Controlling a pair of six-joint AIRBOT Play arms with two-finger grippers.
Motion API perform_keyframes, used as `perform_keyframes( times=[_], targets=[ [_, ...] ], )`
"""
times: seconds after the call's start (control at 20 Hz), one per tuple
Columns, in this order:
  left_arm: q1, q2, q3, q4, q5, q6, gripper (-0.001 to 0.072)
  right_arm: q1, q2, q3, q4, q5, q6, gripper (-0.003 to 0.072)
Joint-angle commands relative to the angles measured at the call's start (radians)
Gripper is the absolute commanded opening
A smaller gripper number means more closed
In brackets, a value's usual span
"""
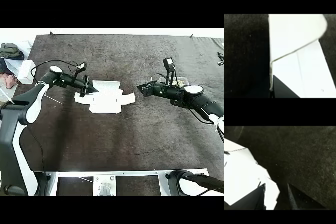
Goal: Fold the box and place the chain.
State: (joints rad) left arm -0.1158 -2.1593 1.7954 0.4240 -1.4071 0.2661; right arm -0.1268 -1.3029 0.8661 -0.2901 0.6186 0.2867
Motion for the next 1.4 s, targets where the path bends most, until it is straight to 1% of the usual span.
perform_keyframes(
  times=[0.0,0.15,0.25,0.4,0.7,0.8,0.95,1.1,1.15,1.2,1.35],
  targets=[
    [0.002,0.024,-0.069,-0.035,0.042,0.104,0.0003,0.015,0.001,-0.019,-0.014,-0.035,-0.006,0.0344],
    [0.002,0.027,-0.105,-0.050,0.071,0.129,0.0003,0.015,0.001,-0.019,-0.021,-0.035,-0.006,0.0344],
    [0.001,0.027,-0.131,-0.089,0.091,0.155,0.0003,0.015,0.001,-0.019,-0.021,-0.035,-0.006,0.0344],
    [0.001,0.027,-0.140,-0.124,0.119,0.180,0.0003,0.015,0.001,-0.019,-0.051,-0.031,-0.006,0.0344],
    [0.001,0.027,-0.140,-0.124,0.140,0.179,0.0004,0.016,0.000,-0.019,-0.165,0.064,-0.006,0.0345],
    [0.001,0.027,-0.140,-0.115,0.137,0.179,0.0005,0.016,-0.003,-0.018,-0.188,0.075,-0.008,0.0345],
    [0.001,0.027,-0.140,-0.061,0.134,0.179,0.0008,0.018,-0.003,-0.018,-0.190,0.113,-0.060,0.0346],
    [0.001,0.027,-0.140,-0.051,0.134,0.179,0.0009,0.049,-0.013,-0.018,-0.213,0.119,-0.142,0.0346],
    [0.001,0.027,-0.140,-0.051,0.133,0.179,0.0010,0.068,-0.017,-0.018,-0.216,0.119,-0.174,0.0391],
    [0.001,0.027,-0.140,-0.050,0.133,0.179,0.0009,0.090,-0.022,-0.018,-0.217,0.111,-0.183,0.0539],
    [0.001,0.027,-0.140,-0.050,0.133,0.179,0.0009,0.148,-0.047,-0.017,-0.220,0.099,-0.243,0.0540]
  ],
)
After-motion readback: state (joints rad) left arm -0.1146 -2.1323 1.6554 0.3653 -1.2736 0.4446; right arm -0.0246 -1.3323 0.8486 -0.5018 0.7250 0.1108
